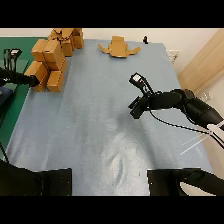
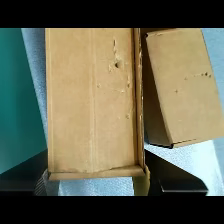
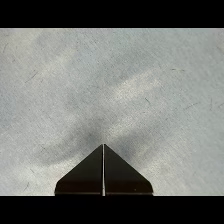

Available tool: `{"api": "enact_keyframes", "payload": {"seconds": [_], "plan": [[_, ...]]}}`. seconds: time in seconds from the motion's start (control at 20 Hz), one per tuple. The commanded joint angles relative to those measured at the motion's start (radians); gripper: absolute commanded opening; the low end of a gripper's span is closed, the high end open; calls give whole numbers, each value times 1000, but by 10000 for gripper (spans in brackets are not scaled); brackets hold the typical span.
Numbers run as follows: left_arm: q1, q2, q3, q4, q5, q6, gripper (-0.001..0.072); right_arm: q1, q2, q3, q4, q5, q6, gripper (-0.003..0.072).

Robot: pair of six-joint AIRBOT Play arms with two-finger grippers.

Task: Fold the box.

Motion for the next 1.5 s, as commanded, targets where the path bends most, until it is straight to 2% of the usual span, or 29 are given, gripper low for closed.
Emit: {"api": "enact_keyframes", "payload": {"seconds": [0.0, 0.05, 0.1, 0.15, 0.2, 0.35, 0.4, 0.65, 1.15, 1.2, 1.25, 1.35, 1.45], "plan": [[-2, -3, 21, 3, -49, -1, 355, 0, -1, -2, 2, 0, 3, 6], [-2, -2, 29, 3, -50, -13, 508, 0, -1, -2, 2, 0, 3, 7], [-2, 2, 34, 3, -50, -13, 508, 0, -1, -2, 2, 0, 3, 6], [-2, 3, 42, 3, -50, -14, 602, 0, -1, -2, 2, 0, 3, 7], [-2, 7, 45, 3, -47, -14, 662, 0, -1, -2, 2, 0, 3, 7], [-2, 11, 48, 4, -50, -11, 666, 0, -12, -2, 2, 1, 3, 7], [-2, 11, 48, 5, -48, -11, 692, 0, -19, -2, 2, 1, 3, 6], [-2, 12, 73, 3, -37, -4, 693, 0, -53, -2, 23, 0, 3, 6], [-43, 23, 269, -51, -164, -6, 691, 0, -55, -2, 19, 1, 2, 6], [-53, 33, 293, -69, -205, -6, 506, 0, -55, -1, 19, 2, 2, 7], [-60, 45, 317, -85, -276, -2, 45, 0, -55, -1, 21, 5, 2, 7], [-86, 77, 336, -171, -432, 26, 8, 0, -55, 1, 57, 28, 3, 7], [-154, 111, 325, -164, -521, 18, 4, 0, -55, 9, 127, 70, 2, 6]]}}
